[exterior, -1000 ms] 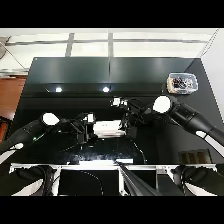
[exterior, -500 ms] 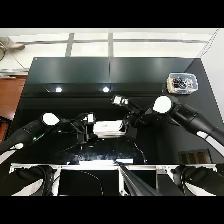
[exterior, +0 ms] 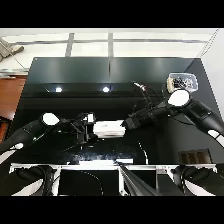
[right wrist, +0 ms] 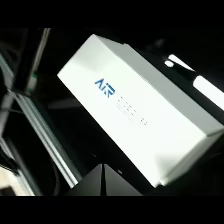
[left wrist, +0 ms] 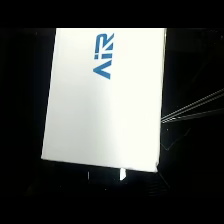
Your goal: Fold the box and place the chain.
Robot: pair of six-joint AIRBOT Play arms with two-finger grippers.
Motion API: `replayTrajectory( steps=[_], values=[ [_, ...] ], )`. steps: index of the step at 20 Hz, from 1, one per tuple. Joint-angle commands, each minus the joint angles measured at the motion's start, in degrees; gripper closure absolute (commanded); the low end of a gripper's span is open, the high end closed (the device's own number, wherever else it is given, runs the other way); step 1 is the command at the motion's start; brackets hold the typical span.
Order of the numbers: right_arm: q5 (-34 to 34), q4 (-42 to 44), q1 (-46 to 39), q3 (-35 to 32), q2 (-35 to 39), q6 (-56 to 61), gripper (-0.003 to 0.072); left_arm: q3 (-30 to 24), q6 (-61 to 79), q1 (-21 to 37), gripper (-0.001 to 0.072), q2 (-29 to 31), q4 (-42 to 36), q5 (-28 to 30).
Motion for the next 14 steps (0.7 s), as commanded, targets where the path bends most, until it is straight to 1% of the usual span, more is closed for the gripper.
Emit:
replayTrajectory(
  steps=[1,4,7,10,12,14],
  values=[
    [-4.96,9.03,2.1,-0.87,-3.54,3.91,0.0674,0.07,0.02,0.0,0.0361,0.0,0.02,0.09],
    [-5.09,10.27,4.7,-0.87,-8.2,4.37,0.0674,0.07,0.02,0.0,0.0361,0.0,0.02,0.09],
    [-6.14,10.16,5.14,-0.87,-11.52,4.74,0.0673,0.04,0.02,0.0,0.0361,0.0,0.02,0.09],
    [-8.94,9.25,5.14,-0.87,-12.74,4.74,0.0673,0.04,0.02,0.0,0.0361,0.0,0.02,0.11],
    [-8.31,8.68,5.31,-0.87,-13.57,4.74,0.0673,0.04,0.02,0.0,0.036,0.0,0.02,0.2],
    [-8.7,6.14,5.92,-0.87,-14.32,4.74,0.0673,0.04,0.02,0.0,0.0361,0.0,0.02,0.2]
  ],
)
